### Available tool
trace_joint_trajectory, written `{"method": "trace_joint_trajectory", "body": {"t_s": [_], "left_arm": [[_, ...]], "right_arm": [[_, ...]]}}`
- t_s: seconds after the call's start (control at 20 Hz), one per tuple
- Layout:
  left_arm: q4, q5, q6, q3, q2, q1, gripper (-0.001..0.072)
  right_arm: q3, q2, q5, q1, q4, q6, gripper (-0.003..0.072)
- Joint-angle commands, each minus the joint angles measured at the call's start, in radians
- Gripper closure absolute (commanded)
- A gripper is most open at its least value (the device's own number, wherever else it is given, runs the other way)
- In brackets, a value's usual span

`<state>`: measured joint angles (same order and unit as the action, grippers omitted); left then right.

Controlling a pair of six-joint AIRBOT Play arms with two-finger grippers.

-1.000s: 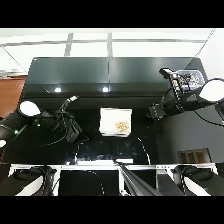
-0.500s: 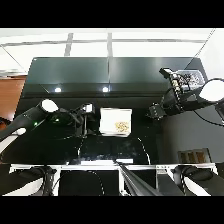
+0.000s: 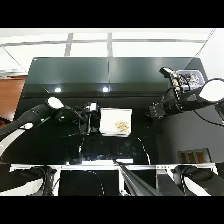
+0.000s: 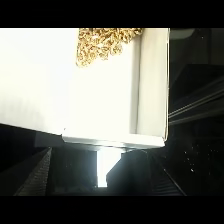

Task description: Fold the box and place the chain.

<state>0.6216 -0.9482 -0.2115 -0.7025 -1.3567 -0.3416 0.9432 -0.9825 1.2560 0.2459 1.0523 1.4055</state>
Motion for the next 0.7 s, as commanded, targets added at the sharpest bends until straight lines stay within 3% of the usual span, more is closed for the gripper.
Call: {"method": "trace_joint_trajectory", "body": {"t_s": [0.0,0.65], "left_arm": [[-0.020,0.004,-0.006,-0.002,-0.004,-0.013,-0.0005],[-0.003,-0.016,0.024,-0.002,-0.004,-0.042,-0.0004]], "right_arm": [[0.000,0.000,-0.012,-0.001,0.000,0.000,0.0414],[0.000,0.000,-0.047,-0.001,0.000,0.000,0.0414]]}}
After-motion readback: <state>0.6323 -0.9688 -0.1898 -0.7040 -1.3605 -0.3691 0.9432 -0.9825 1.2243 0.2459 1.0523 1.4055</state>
